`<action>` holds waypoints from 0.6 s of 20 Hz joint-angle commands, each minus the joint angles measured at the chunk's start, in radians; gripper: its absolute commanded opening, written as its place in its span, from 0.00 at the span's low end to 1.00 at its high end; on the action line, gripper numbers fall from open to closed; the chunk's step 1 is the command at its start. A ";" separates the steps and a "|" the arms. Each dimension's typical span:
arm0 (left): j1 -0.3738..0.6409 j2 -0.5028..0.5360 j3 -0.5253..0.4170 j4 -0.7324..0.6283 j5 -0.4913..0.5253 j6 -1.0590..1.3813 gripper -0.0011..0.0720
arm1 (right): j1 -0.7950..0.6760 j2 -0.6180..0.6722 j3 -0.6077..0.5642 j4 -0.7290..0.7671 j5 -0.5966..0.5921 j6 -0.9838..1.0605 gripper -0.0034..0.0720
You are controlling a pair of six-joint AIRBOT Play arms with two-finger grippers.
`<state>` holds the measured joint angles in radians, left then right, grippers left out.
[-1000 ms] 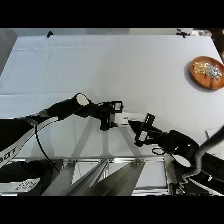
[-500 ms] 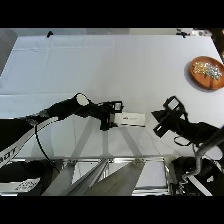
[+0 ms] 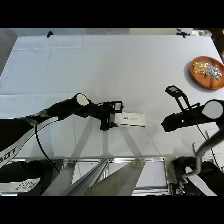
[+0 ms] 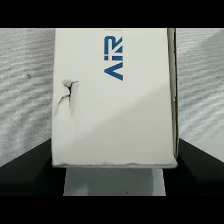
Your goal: Fold the box and place the chain.
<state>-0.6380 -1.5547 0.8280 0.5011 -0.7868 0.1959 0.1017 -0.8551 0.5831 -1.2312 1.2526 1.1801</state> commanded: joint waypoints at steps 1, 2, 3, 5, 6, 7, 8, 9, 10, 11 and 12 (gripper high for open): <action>0.000 0.002 0.001 -0.045 -0.075 -0.021 0.62 | -0.022 -0.116 0.015 0.036 0.038 -0.011 0.06; 0.000 0.002 0.001 -0.049 -0.099 -0.021 0.62 | -0.022 -0.122 0.015 0.034 0.026 -0.011 0.06; 0.000 0.002 0.001 -0.048 -0.126 -0.021 0.62 | -0.022 -0.122 0.015 0.034 0.008 -0.011 0.06; 0.000 0.002 0.001 -0.048 -0.152 -0.021 0.62 | -0.022 -0.122 0.015 0.034 -0.018 -0.011 0.06; 0.000 0.002 0.001 -0.048 -0.153 -0.021 0.62 | -0.022 -0.122 0.015 0.034 -0.027 -0.011 0.06; 0.000 0.002 0.001 -0.048 -0.153 -0.021 0.63 | -0.022 -0.122 0.015 0.035 -0.037 -0.010 0.06; 0.000 0.002 0.001 -0.048 -0.154 -0.021 0.63 | -0.022 -0.122 0.015 0.035 -0.043 -0.010 0.06; 0.000 0.002 0.001 -0.048 -0.155 -0.021 0.62 | -0.022 -0.122 0.015 0.035 -0.043 -0.010 0.06; 0.000 0.002 0.001 -0.048 -0.159 -0.021 0.62 | -0.022 -0.122 0.015 0.034 -0.044 -0.010 0.06; 0.000 0.002 0.001 -0.048 -0.163 -0.021 0.62 | -0.022 -0.122 0.015 0.034 -0.045 -0.010 0.06; 0.000 0.002 0.001 -0.048 -0.163 -0.021 0.61 | -0.022 -0.122 0.015 0.034 -0.048 -0.010 0.06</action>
